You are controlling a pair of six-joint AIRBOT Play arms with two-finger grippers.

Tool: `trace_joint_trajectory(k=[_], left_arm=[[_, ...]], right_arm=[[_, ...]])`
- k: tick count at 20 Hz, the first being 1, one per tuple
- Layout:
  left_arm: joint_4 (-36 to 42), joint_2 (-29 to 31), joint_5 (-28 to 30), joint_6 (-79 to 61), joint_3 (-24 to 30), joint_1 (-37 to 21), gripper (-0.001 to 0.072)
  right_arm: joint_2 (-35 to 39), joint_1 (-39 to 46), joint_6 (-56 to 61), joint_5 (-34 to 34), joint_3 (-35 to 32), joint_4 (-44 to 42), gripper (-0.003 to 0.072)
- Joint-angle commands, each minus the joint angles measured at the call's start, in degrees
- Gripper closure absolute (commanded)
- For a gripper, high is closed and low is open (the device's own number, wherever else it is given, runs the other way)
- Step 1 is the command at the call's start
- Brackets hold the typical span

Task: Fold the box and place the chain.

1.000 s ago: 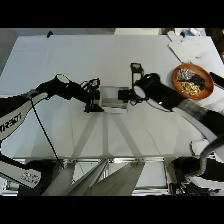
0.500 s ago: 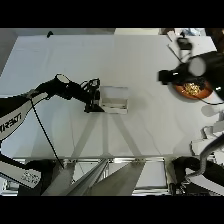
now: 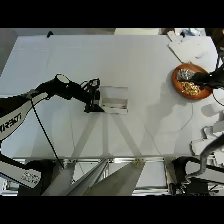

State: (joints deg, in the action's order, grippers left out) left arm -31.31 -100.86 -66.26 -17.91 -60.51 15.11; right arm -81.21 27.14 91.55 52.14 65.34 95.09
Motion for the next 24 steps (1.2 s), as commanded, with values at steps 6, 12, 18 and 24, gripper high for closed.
trace_joint_trajectory(k=[6,12,18,24], left_arm=[[0.0,-0.02,0.02,-0.02,0.0,0.0,0.0313],[0.0,-0.02,0.02,-0.02,0.0,0.0,0.0313],[0.0,-0.02,0.04,-0.02,0.0,0.0,0.0313],[0.0,-0.02,0.02,-0.02,0.0,0.0,0.0313]], right_arm=[[-12.48,1.62,-1.84,-10.49,0.02,-3.65,0.0241],[-11.89,1.62,-1.86,-6.75,0.02,-4.04,0.0675],[-2.84,1.62,-2.51,-6.01,0.02,-4.0,0.0676],[8.22,0.0,-5.88,-0.2,0.02,-3.89,0.0677]])
